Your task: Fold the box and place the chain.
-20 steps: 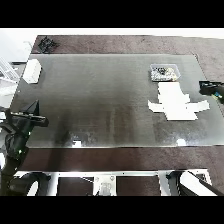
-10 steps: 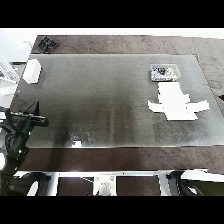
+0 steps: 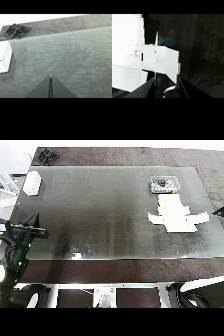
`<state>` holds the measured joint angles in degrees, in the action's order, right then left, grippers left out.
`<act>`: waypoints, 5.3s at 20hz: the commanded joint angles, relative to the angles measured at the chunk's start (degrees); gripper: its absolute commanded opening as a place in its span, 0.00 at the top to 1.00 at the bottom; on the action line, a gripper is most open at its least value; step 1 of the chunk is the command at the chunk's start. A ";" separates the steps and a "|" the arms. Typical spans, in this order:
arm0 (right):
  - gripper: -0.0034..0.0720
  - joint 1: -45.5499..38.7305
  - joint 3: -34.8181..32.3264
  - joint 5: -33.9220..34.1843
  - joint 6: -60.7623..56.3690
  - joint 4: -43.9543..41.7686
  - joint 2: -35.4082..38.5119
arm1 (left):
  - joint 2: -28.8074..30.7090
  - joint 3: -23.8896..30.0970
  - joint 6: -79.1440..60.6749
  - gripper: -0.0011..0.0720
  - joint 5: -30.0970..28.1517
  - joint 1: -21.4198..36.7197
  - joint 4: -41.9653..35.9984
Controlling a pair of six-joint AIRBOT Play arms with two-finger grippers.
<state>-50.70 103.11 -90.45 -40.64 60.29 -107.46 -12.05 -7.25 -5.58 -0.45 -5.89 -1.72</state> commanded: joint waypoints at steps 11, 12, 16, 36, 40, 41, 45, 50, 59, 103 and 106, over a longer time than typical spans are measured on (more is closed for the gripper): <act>0.44 3.13 2.99 -1.14 0.59 2.80 -6.56 | 0.04 0.02 0.00 0.96 -0.02 0.00 0.00; 0.44 3.58 2.99 -1.14 0.59 2.75 -7.02 | 0.04 0.02 0.00 0.96 0.00 0.00 0.00; 0.44 6.01 2.80 -3.06 0.57 2.80 -8.44 | 0.04 0.02 0.00 0.96 0.00 0.00 0.00; 0.95 7.34 -4.31 -9.66 -0.87 -8.92 -8.48 | 0.04 0.02 0.00 0.96 0.00 0.00 0.00; 0.95 11.91 -14.80 -6.01 0.79 -16.57 -5.22 | 0.04 0.02 0.00 0.96 0.00 0.00 0.00; 0.95 13.92 -17.77 -4.00 0.81 -17.81 -3.80 | 0.04 0.02 0.00 0.96 0.00 0.00 0.00; 0.95 24.55 -29.35 7.50 0.55 -29.35 3.06 | 0.04 0.02 0.00 0.96 0.00 0.02 0.00; 0.95 41.31 -33.33 15.65 -1.20 -38.86 5.40 | 0.04 0.02 0.00 0.96 0.00 0.00 0.00; 0.95 50.97 -33.97 34.38 -10.16 -37.22 5.51 | 0.04 -0.09 -0.04 0.96 -0.24 0.00 0.02; 0.95 52.52 -32.68 37.11 -11.21 -29.66 7.67 | -71.82 -50.36 3.02 0.32 31.12 0.02 1.33; 0.95 52.48 -32.81 38.01 -11.19 -29.62 7.85 | -77.02 -57.66 12.85 0.32 33.38 0.02 12.04</act>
<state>1.76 70.81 -53.78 -51.83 30.68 -99.94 -83.50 -58.28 -0.80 29.39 -5.89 2.31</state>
